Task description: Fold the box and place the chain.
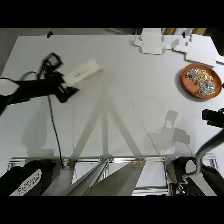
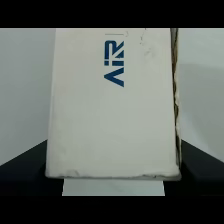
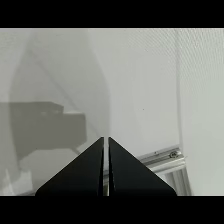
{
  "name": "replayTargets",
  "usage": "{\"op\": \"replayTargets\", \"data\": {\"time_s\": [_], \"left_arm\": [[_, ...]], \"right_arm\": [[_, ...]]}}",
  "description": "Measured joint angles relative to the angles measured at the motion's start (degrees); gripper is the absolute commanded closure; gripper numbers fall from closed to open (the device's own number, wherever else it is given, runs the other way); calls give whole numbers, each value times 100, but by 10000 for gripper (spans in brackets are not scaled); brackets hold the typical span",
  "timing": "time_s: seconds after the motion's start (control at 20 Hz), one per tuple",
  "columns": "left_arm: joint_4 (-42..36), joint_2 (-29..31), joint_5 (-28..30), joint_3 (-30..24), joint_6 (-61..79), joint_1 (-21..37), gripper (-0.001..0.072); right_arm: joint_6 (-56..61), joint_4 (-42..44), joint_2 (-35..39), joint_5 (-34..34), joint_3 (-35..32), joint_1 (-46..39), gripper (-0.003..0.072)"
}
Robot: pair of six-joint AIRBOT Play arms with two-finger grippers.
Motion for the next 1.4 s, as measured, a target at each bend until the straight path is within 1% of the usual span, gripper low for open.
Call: {"op": "replayTargets", "data": {"time_s": [0.1, 0.2, 0.3, 0.35, 0.5, 0.65, 0.8, 0.85, 0.95, 1.05, 1.1, 1.15, 1.4], "left_arm": [[317, 238, 37, 0, -538, 721, 503], [610, 326, 66, 0, -1104, 1357, 503], [903, 286, 63, 0, -1668, 1849, 503], [1038, 232, 44, -2, -1904, 2004, 503], [1410, -33, -81, -2, -2437, 2273, 502], [1633, -352, -295, -2, -2723, 2371, 500], [1858, -728, -640, -2, -3001, 2411, 499], [1965, -852, -767, -2, -3097, 2417, 476], [2122, -1069, -946, -11, -3285, 2424, 283], [2218, -1196, -1054, -11, -3414, 2428, 106], [2297, -1244, -1108, -13, -3467, 2426, 47], [2385, -1268, -1189, -13, -3508, 2428, 11], [2520, -1235, -1217, -13, -3781, 2413, 12]], "right_arm": [[2, 0, 0, -2, 0, 0, 655], [2, 0, 0, 0, 0, 0, 655], [2, 0, 0, -2, 0, 0, 655], [2, 0, 0, 0, 0, 0, 655], [2, 0, -2, 0, 0, 0, 655], [2, 0, 0, 0, 0, 0, 655], [2, 0, 0, -2, 0, 0, 655], [0, 0, 0, -2, 0, 0, 655], [2, 0, 0, -2, 0, 0, 655], [2, 0, 0, -4, 0, 0, 655], [0, 0, 0, -2, 0, 0, 655], [0, 0, 0, -4, 0, 0, 655], [2, 0, 0, -4, 0, 0, 655]]}}
